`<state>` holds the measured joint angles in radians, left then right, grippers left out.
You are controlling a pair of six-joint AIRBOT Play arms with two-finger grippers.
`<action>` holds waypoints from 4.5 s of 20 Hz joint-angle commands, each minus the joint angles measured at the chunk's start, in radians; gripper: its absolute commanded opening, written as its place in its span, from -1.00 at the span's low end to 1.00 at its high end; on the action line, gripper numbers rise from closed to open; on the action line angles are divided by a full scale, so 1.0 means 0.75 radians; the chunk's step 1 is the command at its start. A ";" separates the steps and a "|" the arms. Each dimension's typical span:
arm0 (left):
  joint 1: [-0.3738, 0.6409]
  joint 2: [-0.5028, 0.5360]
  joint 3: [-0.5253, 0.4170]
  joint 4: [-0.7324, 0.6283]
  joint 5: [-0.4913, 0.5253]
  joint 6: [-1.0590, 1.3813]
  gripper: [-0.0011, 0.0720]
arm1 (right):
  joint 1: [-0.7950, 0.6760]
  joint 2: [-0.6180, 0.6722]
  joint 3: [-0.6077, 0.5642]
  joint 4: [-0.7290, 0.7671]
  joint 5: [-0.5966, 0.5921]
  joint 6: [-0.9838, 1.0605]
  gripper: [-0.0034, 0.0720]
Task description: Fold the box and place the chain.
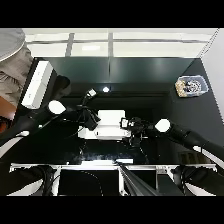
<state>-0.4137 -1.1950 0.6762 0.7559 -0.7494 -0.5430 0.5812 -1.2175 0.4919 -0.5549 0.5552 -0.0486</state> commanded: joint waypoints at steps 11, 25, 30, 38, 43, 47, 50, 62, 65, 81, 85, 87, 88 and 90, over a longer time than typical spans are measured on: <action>0.142 0.217 -0.207 0.109 -0.167 0.735 0.90 | 0.001 0.001 0.001 0.000 0.001 0.000 0.40; -0.064 0.095 -0.203 -0.122 -0.069 0.744 -0.37 | 0.001 0.001 0.001 0.001 0.001 0.000 0.40; -0.086 0.034 -0.203 -0.201 -0.072 0.754 -0.37 | 0.001 0.001 0.001 0.001 0.001 0.001 0.40; -0.087 0.034 -0.203 -0.190 -0.049 0.754 -0.03 | 0.001 0.001 0.001 0.001 0.001 0.001 0.40; -0.086 0.037 -0.200 -0.166 -0.051 0.749 -0.74 | 0.001 0.001 0.001 0.001 0.001 0.001 0.40; -0.021 0.142 -0.172 0.087 -0.061 0.485 -0.90 | 0.001 0.001 0.001 0.001 0.001 0.001 0.40; 0.196 0.282 -0.172 0.127 -0.070 0.217 -0.90 | 0.001 0.001 0.001 0.001 0.001 0.001 0.40; 0.735 -0.062 -0.267 -0.007 -0.521 -0.944 -0.90 | 0.001 0.001 0.001 0.000 0.001 0.001 0.40; 0.664 -0.200 -0.266 -0.192 -0.523 -0.791 -0.90 | 0.001 0.001 0.001 0.001 0.001 0.001 0.40; 0.484 -0.035 -0.139 -0.330 -0.608 -0.438 0.75 | 0.001 0.001 0.001 0.001 0.001 0.001 0.40; 0.364 -0.005 -0.139 -0.290 -0.548 -0.516 0.75 | 0.001 0.001 0.001 0.001 0.001 0.001 0.40; 0.295 -0.005 -0.139 -0.268 -0.490 -0.549 0.74 | 0.001 0.001 0.001 0.001 0.001 0.001 0.40; 0.270 -0.005 -0.139 -0.265 -0.473 -0.549 0.73 | 0.001 0.001 0.001 0.001 0.001 0.001 0.40; 0.252 -0.005 -0.139 -0.266 -0.469 -0.554 0.73 | 0.001 0.001 0.001 0.001 0.001 0.001 0.40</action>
<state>-0.1875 -1.2037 0.5713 0.5453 -1.1332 -0.9398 0.5812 -1.2175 0.4919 -0.5549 0.5556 -0.0486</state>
